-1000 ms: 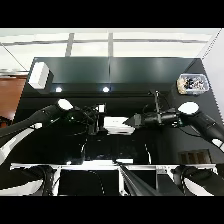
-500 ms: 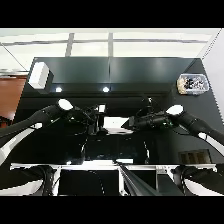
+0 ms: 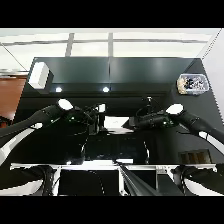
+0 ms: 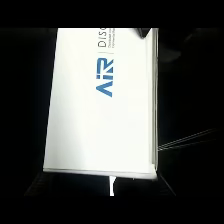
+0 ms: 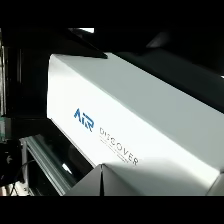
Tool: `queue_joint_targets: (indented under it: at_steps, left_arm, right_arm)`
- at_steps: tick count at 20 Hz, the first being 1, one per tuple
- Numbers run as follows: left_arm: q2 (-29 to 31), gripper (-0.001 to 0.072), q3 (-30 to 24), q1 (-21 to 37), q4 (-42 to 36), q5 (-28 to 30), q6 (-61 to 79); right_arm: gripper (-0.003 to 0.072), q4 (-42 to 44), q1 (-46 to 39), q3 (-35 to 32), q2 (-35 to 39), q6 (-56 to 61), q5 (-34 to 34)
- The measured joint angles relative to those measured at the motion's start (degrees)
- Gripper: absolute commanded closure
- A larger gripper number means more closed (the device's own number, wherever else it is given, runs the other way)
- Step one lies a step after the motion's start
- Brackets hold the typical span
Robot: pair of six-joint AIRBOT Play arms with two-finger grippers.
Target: Fold the box and place the chain.
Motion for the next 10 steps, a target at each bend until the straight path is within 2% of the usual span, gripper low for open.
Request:
queue_joint_targets:
  at_steps: [1, 2, 3, 5, 10]
  left_arm:
    - [0.17, 0.0248, 0.02, 0.04, 0.20, -0.28, -0.09]
    - [0.42, 0.0104, 0.04, 0.11, 0.57, -0.70, -0.09]
    - [0.68, -0.0007, 0.15, 0.13, 0.48, -0.46, -0.02]
    - [1.25, -0.0006, 0.26, 0.13, 0.61, -0.46, -0.85]
    - [4.85, -0.0006, 0.50, 0.09, 4.76, -1.79, -6.64]
  right_arm:
    - [0.0670, -1.95, -1.31, 1.07, 1.18, -0.28, 1.11]
    - [0.0671, -3.52, -2.89, 2.14, 2.54, -0.39, 2.86]
    - [0.0671, -3.76, -4.90, 3.52, 4.72, -0.52, 6.58]
    - [0.0671, -6.95, -9.86, 5.31, 9.51, -0.31, 13.00]
    - [0.0671, -18.91, -25.14, 6.95, 21.33, 2.89, 21.49]
